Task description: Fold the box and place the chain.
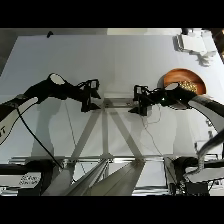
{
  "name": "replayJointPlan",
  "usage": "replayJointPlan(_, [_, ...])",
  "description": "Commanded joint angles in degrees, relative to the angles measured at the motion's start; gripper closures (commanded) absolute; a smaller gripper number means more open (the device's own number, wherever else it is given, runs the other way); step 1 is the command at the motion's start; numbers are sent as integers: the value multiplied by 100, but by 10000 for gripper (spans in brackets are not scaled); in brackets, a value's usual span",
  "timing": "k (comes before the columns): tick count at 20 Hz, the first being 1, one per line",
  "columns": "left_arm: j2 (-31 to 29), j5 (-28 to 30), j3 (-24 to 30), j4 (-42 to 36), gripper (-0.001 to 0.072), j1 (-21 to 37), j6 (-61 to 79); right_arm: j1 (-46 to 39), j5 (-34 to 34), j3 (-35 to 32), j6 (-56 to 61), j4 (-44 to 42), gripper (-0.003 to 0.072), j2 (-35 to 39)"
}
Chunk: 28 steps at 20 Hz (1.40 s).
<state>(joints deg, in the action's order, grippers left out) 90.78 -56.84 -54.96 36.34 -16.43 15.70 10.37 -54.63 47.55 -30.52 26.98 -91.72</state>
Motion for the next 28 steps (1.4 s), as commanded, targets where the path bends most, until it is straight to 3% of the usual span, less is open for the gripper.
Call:
replayJointPlan(1, [136,50,26,-223,197,-160,251,2,-2,2,2,-2,221,0])
replayJointPlan(2, [146,46,26,-229,284,-188,251,2,0,2,2,-2,221,0])
replayJointPlan(5, [157,50,26,-227,346,-225,251,2,-2,2,2,0,221,0])
replayJointPlan(7, [157,52,26,-225,480,-223,254,2,0,2,2,-2,221,0])
replayJointPlan(14, [157,223,26,-385,502,-225,254,2,-2,2,2,-2,221,0])
replayJointPlan(15, [157,223,26,-485,525,-225,254,2,-2,2,2,-2,221,0])
replayJointPlan(16, [157,223,26,-573,615,-225,254,2,-2,2,2,-2,221,0])
replayJointPlan(18, [157,214,26,-590,701,-234,251,2,-2,2,2,0,221,0])
replayJointPlan(26, [205,179,26,-761,680,-374,232,2,0,2,2,-2,221,0])
replayJointPlan(27, [208,177,26,-756,598,-374,232,2,-2,2,2,-2,221,0])
replayJointPlan(28, [205,177,26,-758,452,-372,229,2,-2,2,2,-2,221,0])
